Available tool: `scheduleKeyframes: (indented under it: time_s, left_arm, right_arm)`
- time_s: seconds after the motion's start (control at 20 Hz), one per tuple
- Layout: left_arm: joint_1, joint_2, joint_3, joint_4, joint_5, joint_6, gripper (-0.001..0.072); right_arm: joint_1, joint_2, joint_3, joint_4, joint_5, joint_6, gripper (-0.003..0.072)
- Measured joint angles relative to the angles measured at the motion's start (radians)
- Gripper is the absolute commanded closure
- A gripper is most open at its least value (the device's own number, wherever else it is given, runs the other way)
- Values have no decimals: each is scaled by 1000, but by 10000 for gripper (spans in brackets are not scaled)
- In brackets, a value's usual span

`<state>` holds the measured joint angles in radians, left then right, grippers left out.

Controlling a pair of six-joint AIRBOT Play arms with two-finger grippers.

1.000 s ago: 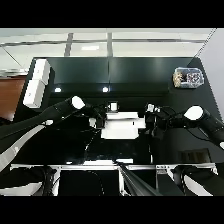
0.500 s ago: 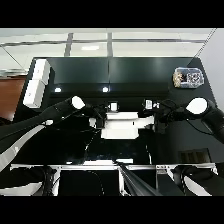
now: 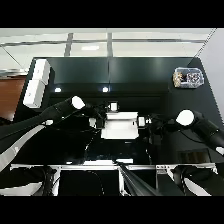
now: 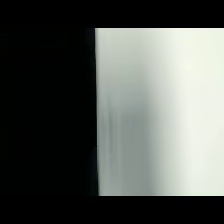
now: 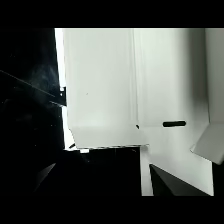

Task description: Fold the box and place the chain.

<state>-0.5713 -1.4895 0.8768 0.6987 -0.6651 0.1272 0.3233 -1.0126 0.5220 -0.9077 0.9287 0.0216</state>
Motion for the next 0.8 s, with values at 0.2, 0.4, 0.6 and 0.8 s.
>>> scheduleKeyframes:
  time_s: [0.2,0.4,0.6,0.8]
  left_arm:
    - [0,0,0,0,0,0,684]
    - [0,0,0,0,0,0,684]
    - [0,0,0,0,0,0,684]
    - [0,0,0,0,0,0,684]
  right_arm:
    - [42,0,-58,49,-122,-33,-26]
    - [67,0,-80,80,-207,-61,-26]
    - [74,-1,-86,112,-243,-87,-26]
    - [82,-2,-88,119,-246,-114,-26]
